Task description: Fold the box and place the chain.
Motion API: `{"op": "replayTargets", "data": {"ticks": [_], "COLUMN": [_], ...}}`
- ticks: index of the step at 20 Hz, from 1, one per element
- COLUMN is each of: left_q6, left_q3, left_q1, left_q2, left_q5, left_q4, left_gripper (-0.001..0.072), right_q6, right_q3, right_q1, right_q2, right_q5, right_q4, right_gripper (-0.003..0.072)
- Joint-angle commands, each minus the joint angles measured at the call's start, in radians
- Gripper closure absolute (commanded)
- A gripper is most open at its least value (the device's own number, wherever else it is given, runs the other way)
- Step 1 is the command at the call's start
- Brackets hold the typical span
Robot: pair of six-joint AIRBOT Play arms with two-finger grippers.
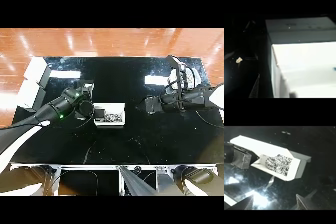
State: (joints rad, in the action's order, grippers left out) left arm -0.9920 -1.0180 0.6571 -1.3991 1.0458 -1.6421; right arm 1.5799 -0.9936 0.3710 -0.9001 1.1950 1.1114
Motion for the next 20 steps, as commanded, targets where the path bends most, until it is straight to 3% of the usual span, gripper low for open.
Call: {"op": "replayTargets", "data": {"ticks": [1, 3, 5, 9, 12, 14, 16, 18, 19, 20], "left_q6": [-0.093, -0.145, -0.202, -0.233, -0.240, -0.270, -0.356, -0.450, -0.486, -0.520], "left_q3": [-0.053, -0.106, -0.118, -0.017, 0.146, 0.246, 0.328, 0.378, 0.393, 0.400], "left_q1": [-0.003, -0.010, -0.012, -0.048, -0.185, -0.334, -0.473, -0.538, -0.544, -0.541], "left_q2": [0.004, 0.023, 0.077, 0.257, 0.457, 0.608, 0.740, 0.811, 0.824, 0.823], "left_q5": [0.107, 0.212, 0.303, 0.455, 0.430, 0.335, 0.233, 0.183, 0.179, 0.182], "left_q4": [0.012, 0.042, 0.089, 0.274, 0.215, 0.054, -0.173, -0.310, -0.334, -0.333], "left_gripper": [0.0228, 0.0229, 0.0229, 0.0229, 0.0230, 0.0229, 0.0209, 0.0170, 0.0068, 0.0065], "right_q6": [-0.028, -0.027, 0.107, 0.073, -0.015, -0.035, -0.094, -0.167, -0.203, -0.232], "right_q3": [0.000, 0.000, 0.008, 0.053, -0.023, -0.132, -0.298, -0.507, -0.620, -0.710], "right_q1": [-0.001, -0.001, -0.005, -0.005, 0.015, 0.021, 0.025, 0.042, 0.050, 0.058], "right_q2": [0.001, 0.001, 0.001, -0.003, -0.009, -0.087, -0.266, -0.497, -0.614, -0.707], "right_q5": [0.013, -0.034, -0.013, -0.060, -0.068, -0.103, -0.084, -0.035, 0.021, 0.084], "right_q4": [0.079, 0.212, 0.338, 0.293, 0.110, 0.146, 0.134, 0.130, 0.125, 0.112], "right_gripper": [0.0081, 0.0081, 0.0081, 0.0080, 0.0081, 0.0081, 0.0081, 0.0077, -0.0004, -0.0025]}}
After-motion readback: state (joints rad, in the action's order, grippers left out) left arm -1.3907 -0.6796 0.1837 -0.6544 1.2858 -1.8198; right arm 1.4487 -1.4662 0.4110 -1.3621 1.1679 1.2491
